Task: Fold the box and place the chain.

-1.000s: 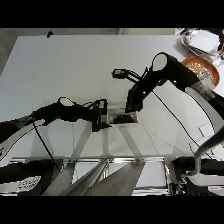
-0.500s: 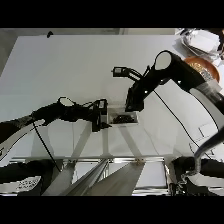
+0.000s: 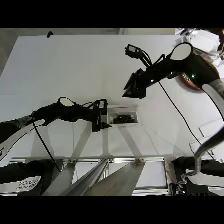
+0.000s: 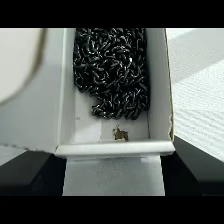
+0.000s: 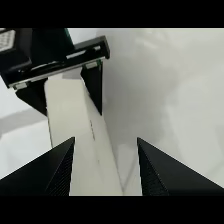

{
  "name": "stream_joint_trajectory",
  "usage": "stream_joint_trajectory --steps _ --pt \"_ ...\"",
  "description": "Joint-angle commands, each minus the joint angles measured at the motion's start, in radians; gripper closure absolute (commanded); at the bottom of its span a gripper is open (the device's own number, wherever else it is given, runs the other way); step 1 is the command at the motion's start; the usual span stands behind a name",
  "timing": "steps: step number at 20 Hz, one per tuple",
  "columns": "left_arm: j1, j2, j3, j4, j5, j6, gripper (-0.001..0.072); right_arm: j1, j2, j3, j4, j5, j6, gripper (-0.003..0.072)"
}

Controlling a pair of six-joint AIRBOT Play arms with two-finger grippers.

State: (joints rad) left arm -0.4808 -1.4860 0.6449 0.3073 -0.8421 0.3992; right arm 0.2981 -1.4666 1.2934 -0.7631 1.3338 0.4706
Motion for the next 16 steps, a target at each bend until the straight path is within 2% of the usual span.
stream_joint_trajectory --steps 1,4,13,16 --pt "-0.001 0.000 0.000 0.000 0.000 0.000 0.0621 0.023 -0.066 0.000 -0.052 0.072 -0.016 0.0289" --pt "-0.001 0.000 0.000 0.000 0.000 0.000 0.0621 0.064 -0.071 -0.002 -0.096 0.084 -0.039 0.0324" --pt "-0.001 0.000 0.000 0.000 0.000 0.000 0.0621 0.092 -0.071 -0.006 -0.127 0.119 -0.038 0.0324" --pt "-0.001 0.000 0.000 0.000 0.000 0.000 0.0621 0.122 -0.071 -0.059 -0.177 0.090 -0.036 0.0324"
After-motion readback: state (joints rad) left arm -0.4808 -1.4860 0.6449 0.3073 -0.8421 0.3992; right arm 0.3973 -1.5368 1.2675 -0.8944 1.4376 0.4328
